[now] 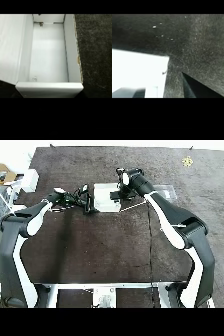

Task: Fold the box and place the chain.

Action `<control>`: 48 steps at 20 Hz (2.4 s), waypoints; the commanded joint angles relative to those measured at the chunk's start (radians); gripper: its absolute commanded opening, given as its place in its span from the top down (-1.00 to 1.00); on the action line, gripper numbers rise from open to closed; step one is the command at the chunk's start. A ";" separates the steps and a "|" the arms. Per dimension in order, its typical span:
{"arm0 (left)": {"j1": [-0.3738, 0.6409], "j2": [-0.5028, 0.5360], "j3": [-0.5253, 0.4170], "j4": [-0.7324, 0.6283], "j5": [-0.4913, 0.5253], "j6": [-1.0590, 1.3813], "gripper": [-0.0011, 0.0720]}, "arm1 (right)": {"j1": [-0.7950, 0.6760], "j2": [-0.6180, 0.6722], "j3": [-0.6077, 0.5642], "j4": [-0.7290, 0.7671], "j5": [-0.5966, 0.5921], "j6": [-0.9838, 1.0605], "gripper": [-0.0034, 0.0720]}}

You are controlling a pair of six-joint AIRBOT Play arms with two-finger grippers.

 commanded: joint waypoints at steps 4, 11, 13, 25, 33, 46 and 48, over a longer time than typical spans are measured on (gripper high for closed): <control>0.000 0.000 0.000 -0.001 0.000 0.000 -0.46 | -0.080 0.177 0.003 -0.023 -0.069 -0.251 0.56; 0.000 0.000 0.000 -0.001 0.000 0.000 -0.46 | -0.397 0.212 -0.060 -0.023 -0.077 -0.270 0.23; 0.000 0.000 0.000 -0.001 0.001 0.000 -0.46 | -0.457 0.201 -0.107 0.027 -0.114 -0.290 0.23; -0.001 0.000 0.000 -0.001 0.000 0.000 -0.46 | -0.463 0.011 -0.109 0.200 -0.079 -0.400 0.23; 0.000 0.000 0.000 -0.001 0.000 0.000 -0.46 | -0.463 0.011 -0.109 0.163 -0.060 -0.396 0.85; 0.000 0.000 0.000 -0.001 0.000 0.000 -0.46 | -0.458 0.324 -0.109 0.178 -0.056 -0.447 0.90; 0.000 0.000 0.000 -0.001 0.000 0.000 -0.46 | -0.447 0.427 -0.109 0.177 -0.081 -0.462 0.90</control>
